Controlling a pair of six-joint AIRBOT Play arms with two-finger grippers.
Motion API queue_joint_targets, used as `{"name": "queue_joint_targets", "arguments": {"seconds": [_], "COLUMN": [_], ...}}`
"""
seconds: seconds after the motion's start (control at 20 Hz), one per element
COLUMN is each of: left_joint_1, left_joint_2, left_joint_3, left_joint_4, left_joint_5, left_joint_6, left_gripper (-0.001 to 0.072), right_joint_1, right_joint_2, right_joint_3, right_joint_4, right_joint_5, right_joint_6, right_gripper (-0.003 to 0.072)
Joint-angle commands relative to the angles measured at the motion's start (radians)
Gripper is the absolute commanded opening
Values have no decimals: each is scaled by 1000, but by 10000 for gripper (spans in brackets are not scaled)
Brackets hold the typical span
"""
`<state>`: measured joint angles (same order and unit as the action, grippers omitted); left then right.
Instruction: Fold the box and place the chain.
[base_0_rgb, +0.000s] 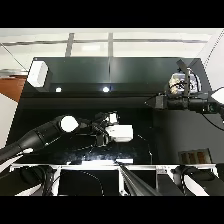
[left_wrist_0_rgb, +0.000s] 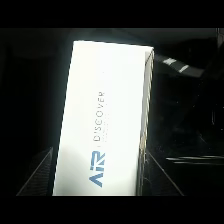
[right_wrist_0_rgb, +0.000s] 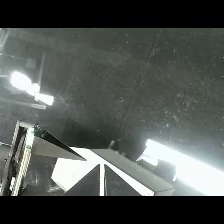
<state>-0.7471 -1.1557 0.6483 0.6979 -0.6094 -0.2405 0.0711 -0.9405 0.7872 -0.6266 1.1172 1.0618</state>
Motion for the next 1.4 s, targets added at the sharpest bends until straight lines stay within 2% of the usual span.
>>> {"name": "queue_joint_targets", "arguments": {"seconds": [0.0, 0.55, 0.7, 0.9, 1.0, 1.05, 1.1, 1.15, 1.25, 1.35], "left_joint_1": [0, -1, -3, -45, -63, -65, -62, -48, 9, 103], "left_joint_2": [-1, -34, -79, -132, -140, -142, -139, -132, -105, -47], "left_joint_3": [0, 0, 1, 1, 2, 3, 4, 9, 25, 31], "left_joint_4": [0, 0, 0, 0, 0, 0, 1, 7, 26, 130], "left_joint_5": [0, 4, 8, 111, 126, 117, 105, 78, 12, -33], "left_joint_6": [0, 3, 4, 4, 4, 4, -1, -7, -55, -166], "left_gripper": [705, 706, 706, 705, 698, 652, 482, 279, 267, 267], "right_joint_1": [0, 0, 0, 0, 0, -1, 0, 0, -1, -1], "right_joint_2": [1, 1, 1, 1, 1, 1, 1, 1, 1, 1], "right_joint_3": [1, 1, 1, 1, 1, 1, 1, 1, 1, 1], "right_joint_4": [-7, -14, -18, -18, -19, -19, -20, -21, -21, -21], "right_joint_5": [0, 0, 0, -3, -3, -3, -3, -3, -3, -3], "right_joint_6": [1, 1, 1, 4, 5, 5, 5, 5, 5, 5], "right_gripper": [46, 46, 46, 47, 47, 46, 47, 46, 47, 47]}}
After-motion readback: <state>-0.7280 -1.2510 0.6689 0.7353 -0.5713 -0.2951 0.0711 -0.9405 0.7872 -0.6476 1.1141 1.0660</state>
